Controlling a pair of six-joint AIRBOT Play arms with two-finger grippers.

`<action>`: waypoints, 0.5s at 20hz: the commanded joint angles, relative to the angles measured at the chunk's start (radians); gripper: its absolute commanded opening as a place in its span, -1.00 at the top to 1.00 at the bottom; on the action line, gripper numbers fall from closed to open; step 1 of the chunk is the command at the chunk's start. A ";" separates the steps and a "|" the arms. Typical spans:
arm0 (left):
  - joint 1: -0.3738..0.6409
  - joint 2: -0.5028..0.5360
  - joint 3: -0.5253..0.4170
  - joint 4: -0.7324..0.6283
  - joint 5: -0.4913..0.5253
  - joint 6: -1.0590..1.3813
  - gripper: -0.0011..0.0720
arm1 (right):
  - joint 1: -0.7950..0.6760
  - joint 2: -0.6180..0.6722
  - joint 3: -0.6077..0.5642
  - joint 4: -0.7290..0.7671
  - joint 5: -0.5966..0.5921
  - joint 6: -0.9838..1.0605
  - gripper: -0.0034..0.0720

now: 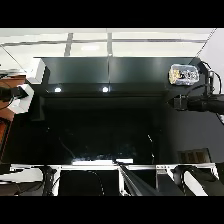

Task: Fold the box and place the chain.

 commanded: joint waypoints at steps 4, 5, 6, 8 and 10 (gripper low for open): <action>-0.060 -0.138 0.119 -0.016 0.063 0.012 0.17 | 0.000 0.000 0.000 0.000 -0.043 0.015 0.87; -0.063 -0.155 0.136 -0.030 0.064 0.005 0.17 | 0.000 0.000 0.000 -0.001 -0.044 0.015 0.87; -0.063 -0.171 0.151 -0.052 0.066 0.006 0.18 | 0.000 0.000 0.000 -0.001 -0.048 0.015 0.87; -0.067 -0.193 0.170 -0.064 0.098 0.005 0.17 | 0.000 0.000 -0.001 -0.001 -0.058 0.015 0.87; -0.077 -0.199 0.171 -0.065 0.167 0.001 -0.36 | 0.000 0.000 -0.005 -0.001 -0.062 0.015 0.87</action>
